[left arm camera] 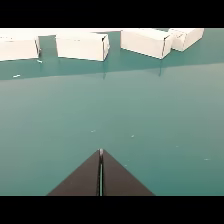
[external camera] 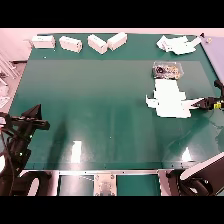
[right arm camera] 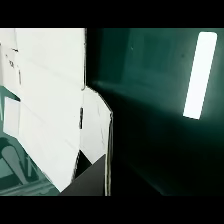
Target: Fold the box and place the chain.
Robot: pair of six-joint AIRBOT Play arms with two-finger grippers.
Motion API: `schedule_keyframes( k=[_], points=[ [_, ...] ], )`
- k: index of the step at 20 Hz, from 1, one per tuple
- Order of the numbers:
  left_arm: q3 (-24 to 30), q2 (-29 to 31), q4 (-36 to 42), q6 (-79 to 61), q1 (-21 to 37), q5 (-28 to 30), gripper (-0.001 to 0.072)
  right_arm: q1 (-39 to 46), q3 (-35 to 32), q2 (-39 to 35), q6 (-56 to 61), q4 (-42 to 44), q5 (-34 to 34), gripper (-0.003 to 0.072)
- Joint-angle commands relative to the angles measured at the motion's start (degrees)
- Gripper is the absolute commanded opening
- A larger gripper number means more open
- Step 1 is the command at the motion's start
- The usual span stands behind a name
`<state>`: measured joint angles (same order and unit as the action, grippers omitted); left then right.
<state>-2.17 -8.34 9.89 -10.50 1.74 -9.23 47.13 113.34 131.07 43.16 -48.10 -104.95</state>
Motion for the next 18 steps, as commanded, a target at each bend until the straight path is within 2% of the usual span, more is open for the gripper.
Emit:
schedule_keyframes(
  k=[1, 7, 12, 15, 18],
  points=[
    [-0.1, 0.0, 0.0, 0.0, 0.0, 0.0, 0.0021, -1.1, 0.0, 0.3, -0.1, 1.2, -0.6, 0.0002],
    [-0.1, 0.0, 0.0, 0.0, 0.0, 0.0, 0.0021, -3.8, -1.2, -3.5, 3.3, 2.7, -0.7, 0.0],
    [-0.1, 0.0, 0.0, 0.0, 0.0, 0.0, 0.0021, -8.4, -10.8, -14.2, 2.8, 3.3, -0.7, -0.0001],
    [-0.1, 0.0, 0.0, 0.0, 0.0, 0.0, 0.0021, -12.1, -17.2, -20.3, 2.4, 11.2, -0.6, -0.0001],
    [-0.1, 0.0, 0.0, 0.0, 0.0, 0.0, 0.0021, -17.5, -20.8, -24.6, 3.5, 12.9, -0.6, -0.0001]
  ],
)
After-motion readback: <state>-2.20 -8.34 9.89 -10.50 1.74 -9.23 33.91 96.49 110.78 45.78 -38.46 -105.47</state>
